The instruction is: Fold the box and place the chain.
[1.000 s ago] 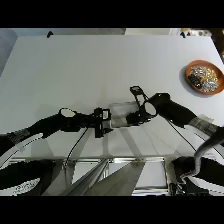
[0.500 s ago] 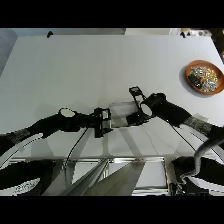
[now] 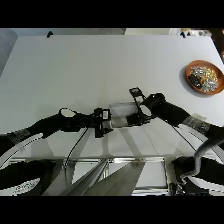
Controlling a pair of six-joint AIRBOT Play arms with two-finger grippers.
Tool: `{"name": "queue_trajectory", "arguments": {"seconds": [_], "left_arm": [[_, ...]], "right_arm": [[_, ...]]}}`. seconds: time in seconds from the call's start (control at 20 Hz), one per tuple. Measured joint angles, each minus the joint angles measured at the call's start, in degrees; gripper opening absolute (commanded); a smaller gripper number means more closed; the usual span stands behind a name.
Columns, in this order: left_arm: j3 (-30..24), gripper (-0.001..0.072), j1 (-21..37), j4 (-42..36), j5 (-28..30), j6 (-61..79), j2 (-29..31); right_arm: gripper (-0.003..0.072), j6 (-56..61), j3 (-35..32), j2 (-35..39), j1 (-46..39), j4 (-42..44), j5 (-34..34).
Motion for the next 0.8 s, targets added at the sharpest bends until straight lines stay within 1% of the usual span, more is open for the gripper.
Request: {"name": "queue_trajectory", "arguments": {"seconds": [0.1,0.15,0.25,0.3,0.35,0.4,0.5,0.6,0.65,0.7,0.8], "left_arm": [[0.0,0.0136,0.0,0.0,0.0,-0.2,0.0],[0.0,0.0136,0.0,-0.1,0.0,-0.2,0.0],[0.0,0.0136,0.0,-0.1,0.0,-0.2,0.0],[0.0,0.0136,0.0,-0.1,0.0,-0.2,0.0],[0.0,0.0136,0.0,-0.1,0.0,-0.1,0.0],[0.0,0.0136,0.0,0.0,0.0,0.1,0.0],[0.0,0.0136,0.0,0.0,0.0,0.1,0.0],[0.0,0.0136,0.0,0.0,0.0,0.1,0.0],[0.0,0.0136,0.0,0.0,0.0,0.1,0.0],[0.0,0.0136,0.0,0.0,0.0,0.0,0.0],[0.0,0.0136,0.0,0.0,-0.1,-0.2,0.0]], "right_arm": [[0.0046,0.7,0.0,-0.2,-0.1,-0.4,0.1],[0.0015,1.0,0.0,-0.3,-0.2,-0.6,0.1],[0.0015,1.1,0.0,-0.8,-0.2,-0.7,0.3],[0.0028,1.1,0.0,-0.9,-0.2,-0.8,0.3],[0.0123,1.0,0.0,-1.0,-0.2,-0.9,0.3],[0.0134,0.6,0.0,-1.1,-0.2,-1.3,0.1],[0.0116,0.8,0.0,-1.2,-0.2,-1.3,-0.2],[0.0115,1.3,0.0,-1.3,-0.2,-1.3,-0.5],[0.0084,1.5,0.0,-1.3,-0.2,-1.2,-0.6],[0.0017,1.8,0.0,-1.3,-0.2,-1.1,-0.8],[0.0015,2.3,0.0,-1.4,-0.2,-1.0,-1.3]]}}
